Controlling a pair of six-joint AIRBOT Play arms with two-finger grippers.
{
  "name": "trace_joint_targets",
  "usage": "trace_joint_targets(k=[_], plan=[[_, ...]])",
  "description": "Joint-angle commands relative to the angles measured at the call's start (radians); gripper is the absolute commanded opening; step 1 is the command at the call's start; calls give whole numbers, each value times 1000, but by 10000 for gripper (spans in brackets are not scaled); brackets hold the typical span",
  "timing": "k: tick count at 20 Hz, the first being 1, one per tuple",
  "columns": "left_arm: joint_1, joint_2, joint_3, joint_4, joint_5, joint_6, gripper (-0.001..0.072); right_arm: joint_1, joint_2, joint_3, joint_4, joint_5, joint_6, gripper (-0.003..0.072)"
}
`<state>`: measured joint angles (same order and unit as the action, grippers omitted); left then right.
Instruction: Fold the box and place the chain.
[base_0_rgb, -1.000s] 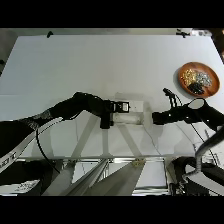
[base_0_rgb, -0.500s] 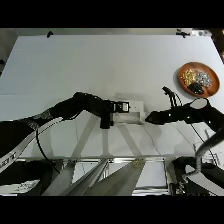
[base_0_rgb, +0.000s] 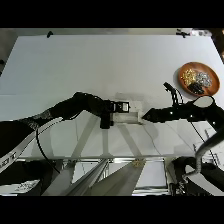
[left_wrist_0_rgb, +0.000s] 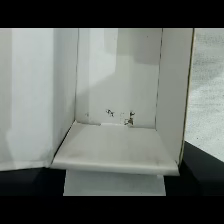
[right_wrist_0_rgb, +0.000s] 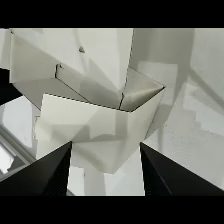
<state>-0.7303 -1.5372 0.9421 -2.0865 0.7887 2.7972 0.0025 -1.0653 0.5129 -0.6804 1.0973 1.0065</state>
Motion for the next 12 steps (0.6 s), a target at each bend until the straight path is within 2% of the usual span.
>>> trace_joint_targets(k=[1,7,12], plan=[[-1,0,1,0,0,0,353,46,7,1,-27,-64,50,482],[-1,0,1,0,0,0,353,166,7,42,-162,-122,218,482],[-1,0,1,0,0,0,353,308,6,128,-402,-154,494,482]])
